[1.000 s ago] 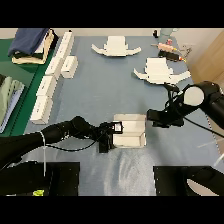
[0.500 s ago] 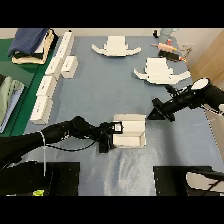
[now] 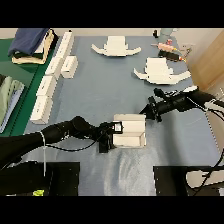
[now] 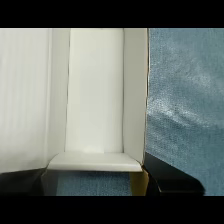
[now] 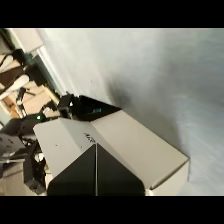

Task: Fold the box.

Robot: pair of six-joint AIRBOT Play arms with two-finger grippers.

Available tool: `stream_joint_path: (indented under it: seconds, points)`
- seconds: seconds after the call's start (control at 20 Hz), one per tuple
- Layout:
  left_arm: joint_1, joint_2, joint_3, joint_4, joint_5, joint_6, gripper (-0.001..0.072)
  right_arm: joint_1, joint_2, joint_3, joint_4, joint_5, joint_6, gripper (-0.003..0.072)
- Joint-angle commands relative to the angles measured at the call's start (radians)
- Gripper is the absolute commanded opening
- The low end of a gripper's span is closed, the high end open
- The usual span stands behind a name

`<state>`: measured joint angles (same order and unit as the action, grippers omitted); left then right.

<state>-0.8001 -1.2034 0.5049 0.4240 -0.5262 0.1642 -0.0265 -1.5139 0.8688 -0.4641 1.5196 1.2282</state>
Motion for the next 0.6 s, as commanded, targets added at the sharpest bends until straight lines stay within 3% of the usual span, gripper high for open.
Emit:
stream_joint_path:
  seconds: [0.0, 0.2, 0.55]
  points:
    - [0.0, 0.0, 0.0, 0.0, 0.0, 0.0, 0.0405, 0.085, -0.012, 0.0, -0.03, 0.045, -0.097, 0.0001]
    - [0.0, 0.0, 0.0, 0.0, 0.0, 0.0, 0.0405, 0.232, -0.01, 0.0, -0.113, 0.03, -0.21, 0.0001]
    - [0.0, 0.0, 0.0, 0.0, 0.0, 0.0, 0.0405, 0.323, 0.176, 0.0, -0.201, -0.181, -0.317, 0.0001]
